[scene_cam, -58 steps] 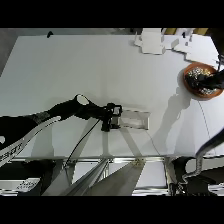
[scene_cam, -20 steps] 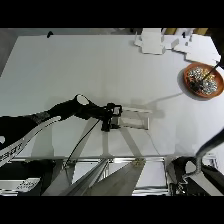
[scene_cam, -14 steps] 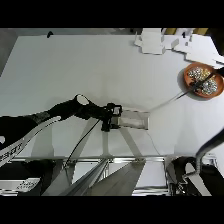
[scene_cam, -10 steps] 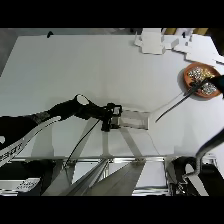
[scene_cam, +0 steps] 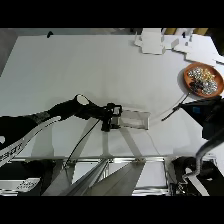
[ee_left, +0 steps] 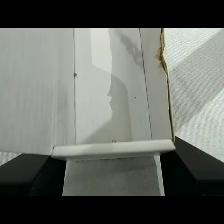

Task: Fold the box and place the chain.

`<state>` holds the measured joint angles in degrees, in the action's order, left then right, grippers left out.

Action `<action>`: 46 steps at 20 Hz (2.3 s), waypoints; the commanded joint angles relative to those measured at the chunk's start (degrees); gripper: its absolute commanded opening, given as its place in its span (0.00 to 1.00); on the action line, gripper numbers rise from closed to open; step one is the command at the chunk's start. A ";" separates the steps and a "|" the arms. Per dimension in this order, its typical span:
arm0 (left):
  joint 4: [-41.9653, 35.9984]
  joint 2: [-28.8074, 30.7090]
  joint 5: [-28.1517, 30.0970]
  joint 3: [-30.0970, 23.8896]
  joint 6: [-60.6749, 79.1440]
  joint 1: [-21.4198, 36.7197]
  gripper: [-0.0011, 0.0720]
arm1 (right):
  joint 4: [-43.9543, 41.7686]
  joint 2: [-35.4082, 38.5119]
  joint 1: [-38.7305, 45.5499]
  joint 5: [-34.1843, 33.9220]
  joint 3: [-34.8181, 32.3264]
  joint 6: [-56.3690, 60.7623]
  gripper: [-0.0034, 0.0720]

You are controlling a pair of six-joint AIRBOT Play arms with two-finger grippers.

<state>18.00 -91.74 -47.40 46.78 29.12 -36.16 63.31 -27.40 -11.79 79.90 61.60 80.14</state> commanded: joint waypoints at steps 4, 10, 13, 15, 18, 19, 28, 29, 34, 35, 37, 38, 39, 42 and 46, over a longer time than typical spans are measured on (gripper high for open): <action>0.00 0.04 0.02 0.02 0.02 0.00 0.20 | -7.72 0.35 -4.04 -7.37 -0.55 -0.11 0.07; 0.00 0.04 0.02 0.02 0.02 0.00 0.20 | -10.21 -1.38 -4.04 -11.85 -0.55 -0.96 0.07; 0.00 0.04 0.04 0.02 0.02 0.00 0.20 | -10.82 -4.02 -4.04 -11.17 -0.72 -3.15 0.07; 0.00 0.04 0.00 0.02 0.00 0.00 0.20 | -11.10 -5.70 -4.04 -12.28 -1.81 -4.28 0.07; 0.00 0.04 0.02 0.02 0.02 0.00 0.20 | -13.20 -7.43 -4.20 -13.11 -3.30 -5.70 0.07; 0.00 0.04 0.02 0.02 0.02 0.00 0.20 | -13.09 -7.67 -4.92 -13.20 -3.61 -5.99 0.07; 0.00 0.04 0.02 0.02 0.02 0.00 0.20 | -6.86 -10.71 -14.08 -12.37 -4.46 -6.14 0.07; 0.00 0.04 0.02 0.02 0.00 0.00 0.20 | -4.46 -10.64 -14.69 -12.28 -4.46 -4.66 0.07; 0.00 0.04 0.02 0.02 0.02 0.00 0.20 | 8.94 -7.96 -14.75 -10.43 -4.46 2.38 0.07; 0.00 0.04 0.02 0.02 0.02 0.00 0.20 | 8.41 -8.11 -14.75 -8.76 -4.52 2.38 0.07; 0.00 0.04 0.02 0.02 0.00 0.00 0.20 | 5.79 -8.04 -14.75 -6.32 -6.97 3.52 0.07; 0.00 0.04 0.02 0.02 0.02 0.00 0.20 | 3.65 -7.69 -14.75 -6.38 -9.49 3.65 0.07; 0.00 0.04 0.02 0.02 0.00 0.00 0.20 | 2.60 -7.19 -14.75 -8.04 -12.17 3.63 0.07; 0.00 0.04 0.02 0.02 0.02 0.00 0.20 | 1.88 -6.21 -14.75 -16.06 -18.43 3.63 0.07; 0.00 0.04 0.04 0.02 0.00 0.00 0.20 | 0.28 -6.47 -14.75 -19.78 -21.46 3.39 0.07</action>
<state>17.98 -91.74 -47.40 46.78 29.12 -36.16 64.86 -33.98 -26.48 63.59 42.89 83.42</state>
